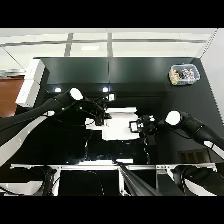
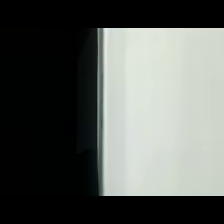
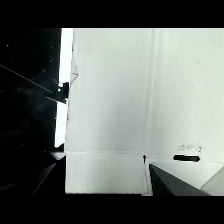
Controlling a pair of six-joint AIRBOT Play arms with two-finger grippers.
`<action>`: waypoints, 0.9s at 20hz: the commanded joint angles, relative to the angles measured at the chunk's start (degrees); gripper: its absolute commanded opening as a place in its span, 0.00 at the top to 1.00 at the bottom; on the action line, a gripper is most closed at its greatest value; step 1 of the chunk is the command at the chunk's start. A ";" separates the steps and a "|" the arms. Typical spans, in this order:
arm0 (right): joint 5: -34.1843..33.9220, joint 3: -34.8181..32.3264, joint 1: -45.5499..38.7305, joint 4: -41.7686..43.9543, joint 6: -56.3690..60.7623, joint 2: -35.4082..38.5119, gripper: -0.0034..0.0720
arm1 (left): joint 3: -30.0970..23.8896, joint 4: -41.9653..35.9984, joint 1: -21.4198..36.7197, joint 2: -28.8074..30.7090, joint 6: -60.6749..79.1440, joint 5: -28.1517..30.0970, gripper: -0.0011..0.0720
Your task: Fold the box and place the chain.
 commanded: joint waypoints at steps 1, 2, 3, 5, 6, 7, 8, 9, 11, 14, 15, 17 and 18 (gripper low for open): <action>-4.39 -0.04 1.11 2.23 -0.42 -1.05 0.10 | 0.07 -0.07 -0.02 -0.04 0.00 0.00 0.95; -5.86 -0.04 1.14 3.56 -0.33 -1.03 0.10 | 0.07 -0.07 -0.02 -0.04 0.00 0.00 0.95; -6.71 0.00 1.14 4.11 -0.31 -0.92 0.10 | 0.07 -0.07 -0.02 -0.04 0.00 0.00 0.95; -7.32 0.22 1.07 4.17 0.68 0.37 0.10 | 0.07 -0.07 -0.02 -0.04 0.00 0.00 0.95; -7.28 0.42 1.07 4.13 1.68 1.70 0.10 | 0.07 -0.07 -0.02 -0.04 0.00 0.02 0.95; -7.45 0.42 1.07 4.09 2.23 3.48 0.10 | 0.07 -0.07 -0.02 -0.04 0.00 0.02 0.95; -7.48 0.42 1.05 4.09 2.78 4.98 0.10 | 0.07 -0.07 -0.02 -0.04 0.00 0.02 0.95; -7.41 0.42 0.81 4.46 3.28 6.12 0.10 | 0.07 -0.07 -0.02 -0.04 0.00 0.02 0.95; -7.50 0.37 0.83 5.84 4.37 6.45 0.10 | 0.07 -0.07 -0.02 -0.04 0.00 0.02 0.95; -10.38 0.37 0.81 8.35 4.39 6.43 0.10 | 0.07 -0.07 -0.02 -0.04 0.00 0.02 0.95; -12.20 0.37 0.66 8.74 4.35 6.43 0.10 | 0.07 -0.07 -0.04 -0.04 0.00 0.00 0.95; -13.62 0.37 -0.39 10.14 4.33 6.40 0.10 | 0.07 -0.07 -0.02 -0.04 -0.02 0.00 0.95; -13.22 0.37 -1.36 10.38 4.33 6.40 0.10 | 0.07 -0.07 -0.04 -0.04 0.00 0.00 0.95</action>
